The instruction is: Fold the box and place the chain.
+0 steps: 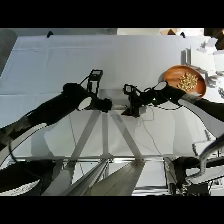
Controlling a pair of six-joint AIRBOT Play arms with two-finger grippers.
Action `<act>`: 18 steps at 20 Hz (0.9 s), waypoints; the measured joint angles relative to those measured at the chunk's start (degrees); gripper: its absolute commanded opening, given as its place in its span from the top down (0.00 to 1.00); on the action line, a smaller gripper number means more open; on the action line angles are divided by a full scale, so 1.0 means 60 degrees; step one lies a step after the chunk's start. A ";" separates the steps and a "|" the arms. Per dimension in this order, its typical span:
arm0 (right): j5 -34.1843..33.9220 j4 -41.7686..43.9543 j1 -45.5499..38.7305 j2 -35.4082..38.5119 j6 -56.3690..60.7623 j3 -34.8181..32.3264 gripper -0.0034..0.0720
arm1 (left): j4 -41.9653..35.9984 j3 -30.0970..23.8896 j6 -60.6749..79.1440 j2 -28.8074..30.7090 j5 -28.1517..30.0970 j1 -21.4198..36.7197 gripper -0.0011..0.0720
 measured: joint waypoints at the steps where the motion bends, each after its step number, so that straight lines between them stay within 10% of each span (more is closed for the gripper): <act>1: 0.0000 0.0000 0.0000 0.0000 0.0000 0.0000 0.26 | -0.0240 0.0000 0.0892 0.0186 -0.0113 0.0076 0.19; 6: -0.0004 -0.0004 0.0000 0.0000 -0.0004 0.0000 0.26 | -0.2616 0.0000 0.6568 0.0681 -0.1260 0.1224 0.18; 8: 0.0000 -0.0004 0.0000 0.0000 -0.0004 0.0000 0.26 | -0.3752 -0.0004 0.9143 0.0739 -0.1705 0.1942 0.02; 18: -0.0004 -0.0004 0.0000 0.0000 -0.0007 0.0000 0.26 | -0.5974 -0.0157 1.7099 -0.0200 -0.1530 0.4284 0.02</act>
